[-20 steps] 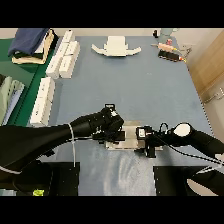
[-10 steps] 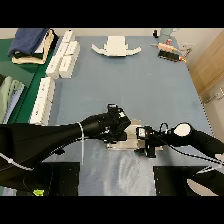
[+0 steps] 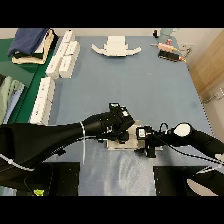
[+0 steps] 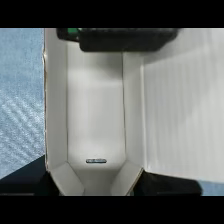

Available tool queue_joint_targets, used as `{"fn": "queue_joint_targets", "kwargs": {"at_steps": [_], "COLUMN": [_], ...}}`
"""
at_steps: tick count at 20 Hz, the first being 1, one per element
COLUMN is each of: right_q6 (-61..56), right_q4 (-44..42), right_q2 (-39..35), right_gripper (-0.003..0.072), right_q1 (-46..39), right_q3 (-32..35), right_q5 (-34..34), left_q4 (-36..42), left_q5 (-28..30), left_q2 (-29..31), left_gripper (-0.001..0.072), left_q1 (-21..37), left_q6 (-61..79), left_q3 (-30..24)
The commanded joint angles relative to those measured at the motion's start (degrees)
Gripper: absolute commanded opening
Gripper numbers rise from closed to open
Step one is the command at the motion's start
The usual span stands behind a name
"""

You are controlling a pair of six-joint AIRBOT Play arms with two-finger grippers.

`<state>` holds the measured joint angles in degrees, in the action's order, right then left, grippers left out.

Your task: Fold the box.

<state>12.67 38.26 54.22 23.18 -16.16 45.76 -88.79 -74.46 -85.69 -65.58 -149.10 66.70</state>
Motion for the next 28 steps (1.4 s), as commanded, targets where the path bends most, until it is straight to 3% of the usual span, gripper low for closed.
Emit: {"fn": "queue_joint_targets", "kwargs": {"at_steps": [1,5,9,10,11,12,15,19,23,26,28], "right_q6": [-0.15,-0.17,-0.17,-0.17,-0.17,-0.17,-0.15,-0.17,-0.17,-0.15,-0.17], "right_q4": [-0.09,-0.09,-0.09,-0.11,-0.11,-0.11,-0.11,-0.09,-0.09,-0.11,-0.11], "right_q2": [-0.02,-0.02,-0.02,-0.02,-0.02,-0.02,-0.02,-0.02,-0.02,-0.02,-0.02], "right_gripper": [0.0505,0.0505,0.0505,0.0505,0.0505,0.0505,0.0505,0.0505,0.0505,0.0505,0.0505], "right_q1": [0.02,0.02,0.02,0.02,0.02,0.02,0.02,0.02,0.02,0.02,0.02], "right_q3": [0.02,0.02,0.02,0.02,0.02,0.02,0.02,0.02,0.02,0.02,0.02], "right_q5": [0.02,0.04,0.02,0.02,0.02,0.02,0.02,0.04,0.02,0.02,0.02], "left_q4": [-1.05,0.09,0.31,0.33,0.28,0.35,-0.48,-6.49,-3.43,1.22,9.81], "left_q5": [-3.58,-4.85,-13.03,-15.23,-18.08,-21.29,-26.88,-18.1,-7.08,5.55,14.49], "left_q2": [0.02,0.76,6.64,8.87,11.21,13.16,17.18,17.81,18.8,27.12,34.16], "left_gripper": [0.0653,0.0652,0.0635,0.0493,0.02,0.0017,0.0016,0.0016,0.0014,0.001,0.0016], "left_q1": [0.33,0.35,2.03,2.69,3.43,4.13,6.16,5.18,5.9,15.69,22.45], "left_q6": [-0.35,0.28,4.92,6.4,9.31,13.22,15.23,25.07,46.25,64.22,87.38], "left_q3": [1.03,1.55,4.7,4.79,4.76,4.76,4.76,4.48,1.75,-10.8,-21.29]}}
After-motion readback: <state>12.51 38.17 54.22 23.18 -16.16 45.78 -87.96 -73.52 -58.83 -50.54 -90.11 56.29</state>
